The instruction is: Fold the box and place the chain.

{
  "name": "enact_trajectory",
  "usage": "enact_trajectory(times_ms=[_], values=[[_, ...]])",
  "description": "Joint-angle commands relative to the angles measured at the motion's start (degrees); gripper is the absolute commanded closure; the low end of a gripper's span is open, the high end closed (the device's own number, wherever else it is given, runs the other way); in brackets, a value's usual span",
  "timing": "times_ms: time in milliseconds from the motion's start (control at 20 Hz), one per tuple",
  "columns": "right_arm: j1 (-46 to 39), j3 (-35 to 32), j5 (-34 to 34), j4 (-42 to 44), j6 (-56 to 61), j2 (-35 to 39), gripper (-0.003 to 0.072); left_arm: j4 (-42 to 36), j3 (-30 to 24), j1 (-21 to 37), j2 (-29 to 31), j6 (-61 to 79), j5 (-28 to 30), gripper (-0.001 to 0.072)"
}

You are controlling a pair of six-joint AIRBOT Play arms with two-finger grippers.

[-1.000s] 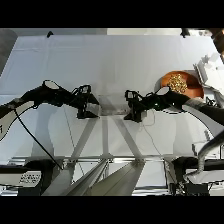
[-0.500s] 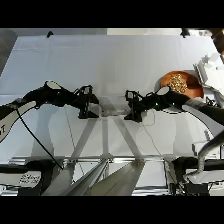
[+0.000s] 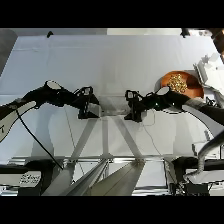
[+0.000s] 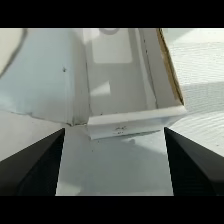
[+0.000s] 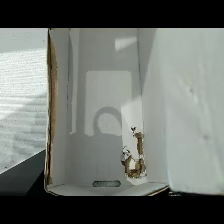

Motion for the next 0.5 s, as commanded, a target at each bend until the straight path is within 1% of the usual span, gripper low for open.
enact_trajectory(times_ms=[0,200,450], values=[[0.0,0.0,0.04,-0.07,-0.2,0.0,0.023,-0.07,0.04,0.68,0.55,-1.68,-0.85,0.0008],[0.0,0.0,0.07,-0.07,-0.2,0.0,0.023,-2.54,0.04,-0.13,0.5,-2.21,-1.25,0.0008],[0.0,0.0,0.04,-0.07,-0.2,0.0,0.023,-1.88,0.04,-0.46,0.5,-5.33,-1.55,0.0008]])
